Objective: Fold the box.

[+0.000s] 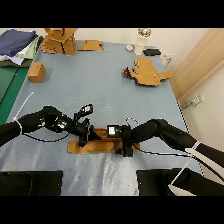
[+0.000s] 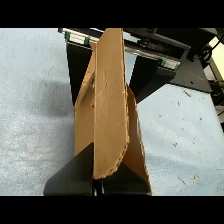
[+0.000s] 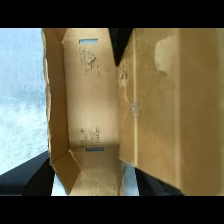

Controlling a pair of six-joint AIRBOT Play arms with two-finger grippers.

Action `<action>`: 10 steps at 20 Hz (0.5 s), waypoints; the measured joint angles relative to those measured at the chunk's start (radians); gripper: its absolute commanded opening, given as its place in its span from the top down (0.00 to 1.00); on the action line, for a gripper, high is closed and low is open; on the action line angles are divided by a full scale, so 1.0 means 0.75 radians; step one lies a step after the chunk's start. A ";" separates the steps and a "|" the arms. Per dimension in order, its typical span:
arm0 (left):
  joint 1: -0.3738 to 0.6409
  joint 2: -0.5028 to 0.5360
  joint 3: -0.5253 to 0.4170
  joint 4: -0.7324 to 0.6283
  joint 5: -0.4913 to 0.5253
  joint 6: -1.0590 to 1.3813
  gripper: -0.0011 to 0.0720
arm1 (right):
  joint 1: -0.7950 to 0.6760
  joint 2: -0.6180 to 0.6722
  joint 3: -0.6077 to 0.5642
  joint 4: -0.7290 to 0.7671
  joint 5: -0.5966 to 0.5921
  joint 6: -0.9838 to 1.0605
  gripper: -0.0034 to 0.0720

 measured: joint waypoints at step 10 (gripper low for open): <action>0.001 0.000 0.000 0.000 0.000 0.000 0.97 | -0.001 -0.113 0.000 0.093 0.019 -0.174 0.12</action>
